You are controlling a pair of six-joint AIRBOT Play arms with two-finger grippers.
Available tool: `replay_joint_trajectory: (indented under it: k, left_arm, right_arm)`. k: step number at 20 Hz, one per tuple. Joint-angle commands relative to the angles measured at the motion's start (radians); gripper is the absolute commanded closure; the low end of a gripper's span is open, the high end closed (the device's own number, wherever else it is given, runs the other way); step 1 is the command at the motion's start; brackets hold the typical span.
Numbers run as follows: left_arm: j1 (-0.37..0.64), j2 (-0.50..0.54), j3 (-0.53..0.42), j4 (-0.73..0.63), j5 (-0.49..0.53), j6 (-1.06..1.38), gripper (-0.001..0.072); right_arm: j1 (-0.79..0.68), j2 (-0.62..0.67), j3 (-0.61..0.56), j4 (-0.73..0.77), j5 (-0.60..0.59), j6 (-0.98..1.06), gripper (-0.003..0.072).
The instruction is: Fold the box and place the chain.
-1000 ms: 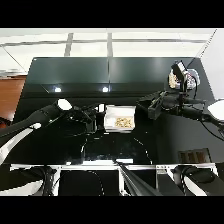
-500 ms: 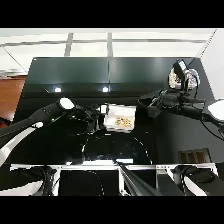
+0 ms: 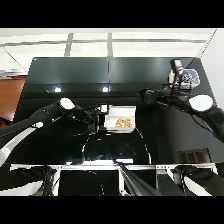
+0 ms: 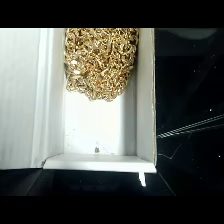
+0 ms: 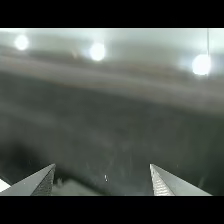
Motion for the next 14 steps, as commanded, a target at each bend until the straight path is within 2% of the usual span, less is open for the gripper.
replay_joint_trajectory:
  k: [1,4,6,11,14]
  left_arm:
    - [-0.001,0.000,0.001,0.000,0.000,-0.005,0.0230]
    - [-0.001,0.000,0.001,0.000,0.003,-0.005,0.0230]
    - [-0.001,0.000,0.001,0.000,0.003,-0.004,0.0230]
    - [-0.001,0.000,0.001,0.000,0.002,-0.004,0.0230]
    - [-0.001,0.000,0.001,0.000,-0.001,-0.004,0.0230]
  right_arm:
    - [0.030,-0.108,0.001,0.018,0.100,-0.102,-0.0033]
    - [0.079,-0.095,0.027,-0.001,0.233,-0.536,-0.0033]
    - [0.091,-0.092,0.054,-0.006,0.287,-0.710,-0.0033]
    - [0.092,-0.093,0.066,-0.016,0.425,-0.812,-0.0033]
    - [0.130,-0.093,0.065,-0.058,0.434,-0.838,-0.0033]
